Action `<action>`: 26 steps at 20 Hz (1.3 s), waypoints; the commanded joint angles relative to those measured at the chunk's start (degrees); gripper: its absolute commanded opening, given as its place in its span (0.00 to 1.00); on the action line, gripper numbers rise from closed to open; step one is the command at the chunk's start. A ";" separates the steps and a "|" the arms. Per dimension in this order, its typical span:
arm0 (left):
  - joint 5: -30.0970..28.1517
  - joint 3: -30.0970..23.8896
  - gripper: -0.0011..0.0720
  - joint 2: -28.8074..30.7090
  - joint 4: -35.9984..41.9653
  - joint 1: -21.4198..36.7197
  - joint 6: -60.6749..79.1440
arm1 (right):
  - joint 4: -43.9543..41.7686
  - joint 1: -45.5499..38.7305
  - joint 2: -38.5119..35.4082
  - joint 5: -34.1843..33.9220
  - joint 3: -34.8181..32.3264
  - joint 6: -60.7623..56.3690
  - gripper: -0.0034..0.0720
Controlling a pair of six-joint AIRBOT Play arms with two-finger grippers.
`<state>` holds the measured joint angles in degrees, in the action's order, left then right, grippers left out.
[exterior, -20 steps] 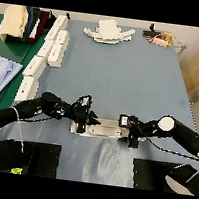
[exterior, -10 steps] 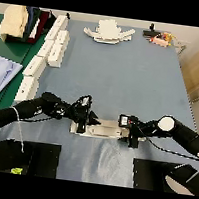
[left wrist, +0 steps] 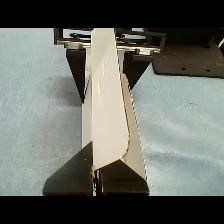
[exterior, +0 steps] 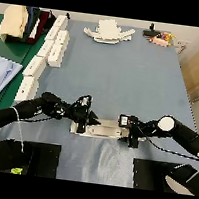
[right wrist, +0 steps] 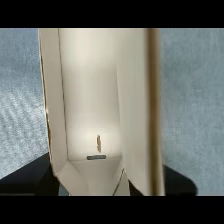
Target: Fold the box.
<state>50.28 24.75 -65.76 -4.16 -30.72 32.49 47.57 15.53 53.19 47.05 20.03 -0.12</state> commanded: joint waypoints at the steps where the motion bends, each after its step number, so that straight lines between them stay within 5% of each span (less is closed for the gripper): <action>1: 1.29 0.07 0.03 0.02 0.37 0.00 -3.17 | -0.02 0.02 -0.04 0.02 0.02 -0.02 0.72; 5: 1.18 0.09 0.05 0.04 0.35 0.11 -5.25 | -0.02 0.02 -0.04 0.02 0.02 -0.02 0.72; 6: 1.14 0.09 0.30 0.04 0.37 0.11 -5.53 | -0.02 0.02 -0.04 0.02 0.02 -0.02 0.72; 7: 1.11 0.09 0.44 0.04 0.42 0.11 -7.39 | -0.02 0.02 -0.04 0.02 0.02 -0.02 0.72; 11: 1.11 0.20 0.44 1.38 -2.32 0.63 -15.96 | -0.02 0.02 -0.04 0.04 0.02 -0.02 0.72; 15: 1.60 0.20 0.44 9.11 -17.38 5.49 -35.69 | -0.02 0.02 -0.04 0.02 0.02 -0.02 0.72; 19: 5.62 0.20 0.44 21.51 -28.13 10.21 -51.98 | -0.02 0.02 -0.04 0.02 0.02 -0.02 0.72; 20: 6.97 0.20 0.33 23.98 -28.74 10.40 -56.28 | -0.02 0.02 -0.04 0.02 0.02 -0.02 0.71; 21: 9.11 0.17 0.04 25.59 -28.87 10.34 -60.46 | -0.02 0.02 -0.04 0.02 0.02 -0.02 0.71; 26: 9.62 0.20 0.03 24.83 -27.96 0.26 -87.67 | -0.02 0.02 -0.04 0.04 0.02 -0.02 0.72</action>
<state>59.96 24.93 -41.32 -31.35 -25.30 -37.93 47.57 15.55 53.19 47.07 20.03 -0.14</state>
